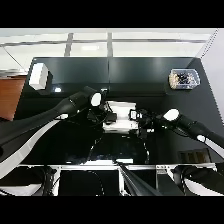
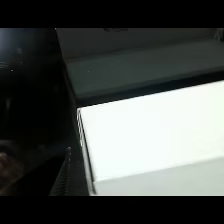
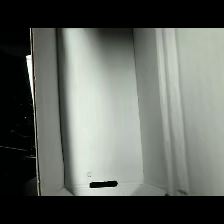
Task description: Fold the box and place the chain.
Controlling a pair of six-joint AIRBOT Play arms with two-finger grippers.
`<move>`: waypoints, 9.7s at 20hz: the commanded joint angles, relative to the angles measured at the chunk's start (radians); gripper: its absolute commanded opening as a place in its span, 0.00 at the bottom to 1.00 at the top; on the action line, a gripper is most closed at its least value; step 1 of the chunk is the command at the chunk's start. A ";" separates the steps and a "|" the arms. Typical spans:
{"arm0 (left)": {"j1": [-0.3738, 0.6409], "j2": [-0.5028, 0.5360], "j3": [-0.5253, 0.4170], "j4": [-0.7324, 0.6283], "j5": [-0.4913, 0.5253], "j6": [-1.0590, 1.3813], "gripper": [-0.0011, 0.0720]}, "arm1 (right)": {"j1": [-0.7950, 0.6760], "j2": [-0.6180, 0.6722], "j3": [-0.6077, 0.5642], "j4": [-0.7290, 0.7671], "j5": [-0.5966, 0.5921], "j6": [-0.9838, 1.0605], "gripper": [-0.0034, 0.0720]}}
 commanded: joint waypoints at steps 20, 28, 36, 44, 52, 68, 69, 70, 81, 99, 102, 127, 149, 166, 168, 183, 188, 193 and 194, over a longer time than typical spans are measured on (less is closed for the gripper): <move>-0.051 -0.022 0.027 0.082 -0.040 -0.201 0.53 | 0.000 -0.001 0.000 0.000 0.001 0.000 0.06; -0.051 -0.022 0.027 0.113 -0.013 -0.225 0.05 | 0.000 -0.001 0.000 0.003 -0.002 0.010 0.67; -0.049 -0.022 0.027 0.113 -0.034 -0.213 0.05 | -0.003 0.201 0.000 -0.313 0.100 0.144 0.97; -0.050 -0.022 0.027 0.109 -0.063 -0.191 0.05 | -0.005 0.166 0.000 -0.161 0.079 0.034 0.91; -0.050 -0.022 0.027 0.110 -0.070 -0.187 0.05 | 0.020 0.156 0.000 -0.085 0.064 0.045 0.28; -0.049 -0.022 0.027 0.109 -0.081 -0.187 0.05 | 0.054 0.097 0.004 0.072 -0.050 0.364 0.07; -0.048 -0.022 0.027 0.111 -0.084 -0.187 0.05 | 0.041 0.142 0.019 0.037 -0.048 0.553 0.07; -0.048 -0.022 0.027 0.110 -0.083 -0.187 0.05 | 0.012 0.192 0.043 -0.042 -0.013 0.749 0.07; -0.048 -0.022 0.027 0.110 -0.078 -0.187 0.05 | -0.678 0.208 -0.065 -0.099 0.560 1.413 0.07; -0.046 -0.022 0.027 0.110 -0.078 -0.187 0.05 | -0.232 0.008 0.119 0.050 0.497 1.292 0.68; -0.046 -0.022 0.027 0.110 -0.079 -0.188 0.05 | -0.155 0.008 0.161 -0.008 0.409 1.443 0.60; -0.046 -0.022 0.027 0.111 -0.077 -0.187 0.05 | 0.262 -0.143 0.461 -0.813 0.434 2.417 0.52; -0.046 -0.022 0.027 0.111 -0.073 -0.187 0.05 | 0.330 -0.201 0.482 -0.904 0.466 2.540 0.07; -0.045 -0.022 0.027 0.111 -0.068 -0.187 0.05 | 0.080 0.129 0.475 -1.649 0.476 2.462 0.50; -0.045 -0.022 0.027 0.111 -0.067 -0.187 0.05 | -0.092 0.114 0.402 -1.658 0.226 2.495 0.74; -0.045 -0.022 0.027 0.111 -0.066 -0.187 0.05 | -0.578 -0.748 1.370 -0.945 0.508 2.377 0.82; -0.045 -0.022 0.027 0.111 -0.067 -0.187 0.05 | -0.591 -0.801 1.370 -0.949 0.499 2.361 0.47; -0.045 -0.022 0.027 0.111 -0.066 -0.187 0.05 | -0.592 -0.726 1.502 -0.951 0.547 2.172 0.06; -0.045 -0.022 0.027 0.111 -0.066 -0.187 0.05 | -0.591 -0.683 1.514 -0.937 0.568 2.105 0.06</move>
